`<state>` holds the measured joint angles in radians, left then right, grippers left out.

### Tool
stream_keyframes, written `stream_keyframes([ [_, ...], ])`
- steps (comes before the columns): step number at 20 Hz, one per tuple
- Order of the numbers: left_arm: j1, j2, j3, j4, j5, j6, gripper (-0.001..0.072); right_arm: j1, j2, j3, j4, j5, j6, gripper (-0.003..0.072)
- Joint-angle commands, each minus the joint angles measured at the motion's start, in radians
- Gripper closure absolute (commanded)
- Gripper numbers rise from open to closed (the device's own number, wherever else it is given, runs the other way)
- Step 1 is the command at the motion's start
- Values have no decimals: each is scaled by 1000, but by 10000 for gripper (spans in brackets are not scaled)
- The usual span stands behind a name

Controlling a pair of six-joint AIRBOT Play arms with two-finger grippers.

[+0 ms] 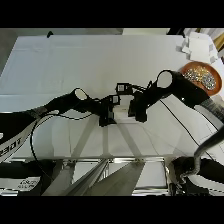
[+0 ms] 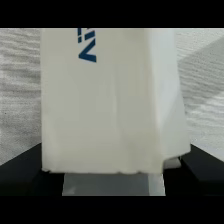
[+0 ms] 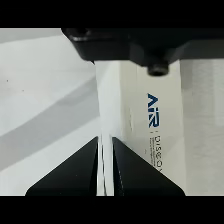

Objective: Fold the box and place the chain.

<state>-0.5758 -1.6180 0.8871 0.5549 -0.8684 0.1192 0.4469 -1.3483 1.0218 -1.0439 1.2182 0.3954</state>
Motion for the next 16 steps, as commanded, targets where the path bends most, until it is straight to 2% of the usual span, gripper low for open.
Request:
stream_keyframes([
  [1,1,0,0,2,0,3,437,1,0,-18,-11,-23,10,592],
  [16,1,0,0,2,0,3,437,1,37,-17,34,-34,27,593],
])
